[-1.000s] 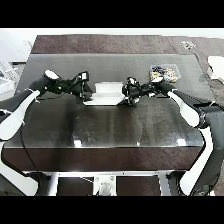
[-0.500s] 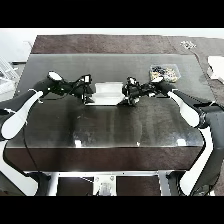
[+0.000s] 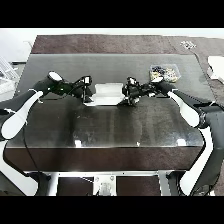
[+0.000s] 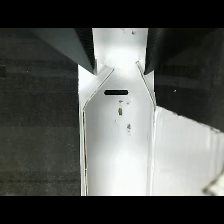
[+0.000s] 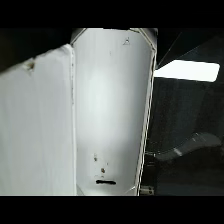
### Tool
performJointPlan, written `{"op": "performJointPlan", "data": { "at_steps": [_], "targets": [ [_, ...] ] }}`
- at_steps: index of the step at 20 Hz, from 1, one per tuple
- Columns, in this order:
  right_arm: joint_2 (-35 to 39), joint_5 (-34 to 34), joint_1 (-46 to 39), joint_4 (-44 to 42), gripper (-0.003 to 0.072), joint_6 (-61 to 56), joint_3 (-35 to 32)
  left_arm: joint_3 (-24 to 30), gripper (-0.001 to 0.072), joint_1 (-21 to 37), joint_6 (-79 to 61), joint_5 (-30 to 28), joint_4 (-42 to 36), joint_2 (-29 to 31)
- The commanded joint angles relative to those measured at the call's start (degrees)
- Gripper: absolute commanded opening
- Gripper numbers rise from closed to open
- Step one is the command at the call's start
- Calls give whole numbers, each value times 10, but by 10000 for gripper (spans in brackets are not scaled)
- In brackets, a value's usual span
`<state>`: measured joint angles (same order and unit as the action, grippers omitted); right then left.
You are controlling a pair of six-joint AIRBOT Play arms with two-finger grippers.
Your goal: Fold the box and place the chain.
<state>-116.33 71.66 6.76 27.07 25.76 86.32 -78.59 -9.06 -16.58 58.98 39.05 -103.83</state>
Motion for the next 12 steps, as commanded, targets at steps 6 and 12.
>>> {"op": "performJointPlan", "data": {
  "at_steps": [6, 12],
  "targets": [
    [0, 0, 0, 0, 516, 0, 0, 0, 191, -1, -5, 9, -59, 0],
    [0, 0, 0, 0, 516, 0, 0, 0, 191, -2, -15, 28, -68, 0]
  ]
}}
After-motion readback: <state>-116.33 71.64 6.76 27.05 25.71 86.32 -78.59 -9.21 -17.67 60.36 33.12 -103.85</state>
